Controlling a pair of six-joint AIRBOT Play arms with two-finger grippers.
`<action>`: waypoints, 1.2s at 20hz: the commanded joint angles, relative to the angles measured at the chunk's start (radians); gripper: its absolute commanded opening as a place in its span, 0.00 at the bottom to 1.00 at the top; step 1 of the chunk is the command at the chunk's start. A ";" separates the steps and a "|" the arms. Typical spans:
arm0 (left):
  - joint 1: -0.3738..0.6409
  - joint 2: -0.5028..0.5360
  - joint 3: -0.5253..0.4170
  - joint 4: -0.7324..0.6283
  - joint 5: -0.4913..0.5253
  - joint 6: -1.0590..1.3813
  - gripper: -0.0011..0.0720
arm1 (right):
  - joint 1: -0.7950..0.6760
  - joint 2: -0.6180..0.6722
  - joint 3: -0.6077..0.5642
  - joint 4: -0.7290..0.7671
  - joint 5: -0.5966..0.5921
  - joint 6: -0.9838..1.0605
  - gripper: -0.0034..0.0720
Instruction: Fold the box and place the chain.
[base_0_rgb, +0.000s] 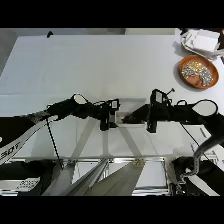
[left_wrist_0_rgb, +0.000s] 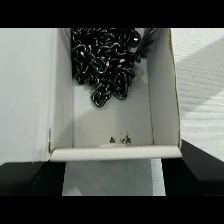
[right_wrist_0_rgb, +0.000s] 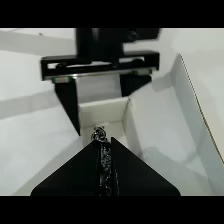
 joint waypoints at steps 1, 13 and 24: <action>0.000 0.001 0.000 0.000 0.000 0.000 0.30 | 0.023 -0.105 0.000 0.002 -0.096 0.157 0.13; 0.000 0.001 0.000 0.000 0.000 0.000 0.30 | -0.242 -0.087 0.170 -0.057 0.205 0.600 0.44; 0.000 0.001 0.000 0.000 0.000 0.000 0.30 | -0.326 -0.284 0.396 -0.902 0.060 1.286 0.51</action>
